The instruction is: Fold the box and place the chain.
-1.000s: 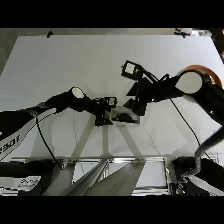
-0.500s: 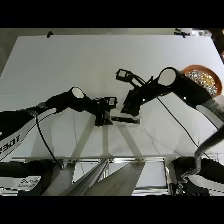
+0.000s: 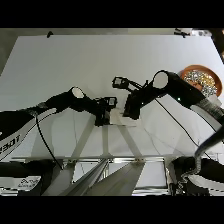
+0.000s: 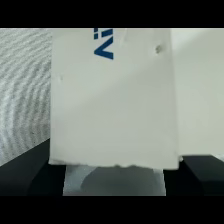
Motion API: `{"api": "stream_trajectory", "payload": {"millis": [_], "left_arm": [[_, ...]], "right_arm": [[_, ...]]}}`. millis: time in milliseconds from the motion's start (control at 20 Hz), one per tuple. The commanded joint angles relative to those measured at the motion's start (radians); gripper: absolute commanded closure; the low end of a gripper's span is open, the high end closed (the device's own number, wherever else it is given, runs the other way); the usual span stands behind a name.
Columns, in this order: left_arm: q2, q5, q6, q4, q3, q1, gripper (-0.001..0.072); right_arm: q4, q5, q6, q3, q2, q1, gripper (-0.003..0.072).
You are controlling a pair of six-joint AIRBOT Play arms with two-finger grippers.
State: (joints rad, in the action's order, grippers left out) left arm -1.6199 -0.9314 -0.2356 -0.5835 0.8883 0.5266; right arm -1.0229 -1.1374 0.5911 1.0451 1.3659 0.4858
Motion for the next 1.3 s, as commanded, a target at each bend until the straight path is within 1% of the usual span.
{"api": "stream_trajectory", "payload": {"millis": [0,300,400,500,650,900,950,1050,1150,1200,1250], "left_arm": [[0.001,0.0,0.0,0.0,0.0,-0.001,0.0344],[0.001,0.0,0.0,0.0,0.0,-0.001,0.0344],[0.001,0.0,0.0,0.0,0.0,-0.001,0.0344],[0.001,0.0,0.0,0.0,0.0,-0.001,0.0344],[0.001,0.0,0.0,0.0,0.0,-0.001,0.0344],[0.001,0.0,0.0,0.0,0.0,-0.001,0.0344],[0.001,0.0,0.0,0.0,0.0,-0.001,0.0344],[0.001,0.0,0.0,0.0,0.0,-0.001,0.0344],[0.001,0.0,0.0,0.0,0.0,-0.001,0.0344],[0.001,0.0,0.0,0.0,0.0,-0.001,0.0344],[0.001,0.0,0.0,0.0,0.0,-0.001,0.0344]], "right_arm": [[-0.056,-0.003,0.003,0.001,-0.009,0.002,0.0284],[-0.077,-0.034,0.003,-0.004,-0.075,0.056,0.0276],[-0.079,-0.025,0.002,-0.027,-0.084,0.07,0.0263],[-0.082,-0.021,0.002,-0.049,-0.084,0.081,0.0225],[-0.091,0.007,0.002,-0.053,-0.084,0.082,0.0225],[-0.162,0.032,0.014,-0.053,-0.084,0.082,0.0228],[-0.172,0.034,0.014,-0.053,-0.084,0.082,0.0232],[-0.192,0.05,0.032,-0.053,-0.084,0.082,0.0295],[-0.198,0.066,0.04,-0.053,-0.084,0.082,0.0308],[-0.198,0.072,0.041,-0.053,-0.085,0.082,0.0349],[-0.198,0.078,0.05,-0.053,-0.088,0.082,0.0352]]}}
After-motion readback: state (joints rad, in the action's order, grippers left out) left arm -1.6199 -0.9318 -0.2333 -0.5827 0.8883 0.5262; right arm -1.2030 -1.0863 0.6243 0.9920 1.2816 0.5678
